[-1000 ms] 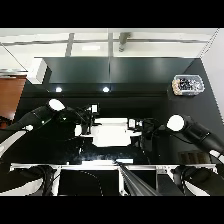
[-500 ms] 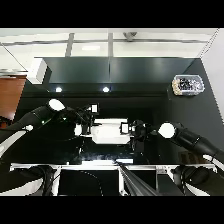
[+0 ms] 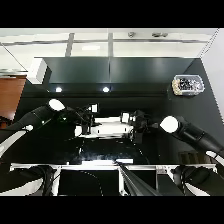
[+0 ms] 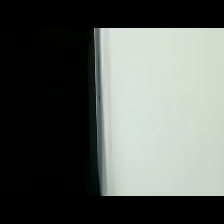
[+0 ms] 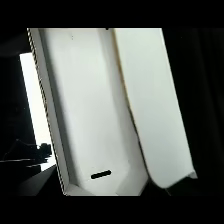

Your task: Fold the box and place the chain.

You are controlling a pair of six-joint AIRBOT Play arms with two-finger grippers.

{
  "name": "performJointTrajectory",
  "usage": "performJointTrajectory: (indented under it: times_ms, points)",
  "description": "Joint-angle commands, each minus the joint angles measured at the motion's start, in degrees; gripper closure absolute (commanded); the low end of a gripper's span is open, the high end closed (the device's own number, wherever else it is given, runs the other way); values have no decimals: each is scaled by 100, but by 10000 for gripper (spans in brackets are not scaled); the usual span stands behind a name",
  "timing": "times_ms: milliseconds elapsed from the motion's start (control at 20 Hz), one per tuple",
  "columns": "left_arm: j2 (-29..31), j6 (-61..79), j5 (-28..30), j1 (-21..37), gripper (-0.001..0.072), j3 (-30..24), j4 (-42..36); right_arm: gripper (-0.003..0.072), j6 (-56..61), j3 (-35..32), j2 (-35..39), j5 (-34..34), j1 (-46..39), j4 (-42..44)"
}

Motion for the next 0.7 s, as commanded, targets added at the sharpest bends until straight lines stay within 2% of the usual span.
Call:
performJointTrajectory:
  times_ms: [0, 350, 500, 650]
  points:
    - [-2, 11, -13, 0, 682, 0, 4, 44, 81, 212, 9, 260, -393, -35]
    - [-2, 11, -13, 0, 682, 0, 2, 46, -1040, 210, -223, 457, -573, 686]
    - [0, 11, -13, 0, 682, 0, -2, 47, -1759, 199, -549, 673, -575, 1565]
    - [4, 11, -13, 0, 683, 2, -13, 48, -2094, 96, -831, 717, -741, 1633]
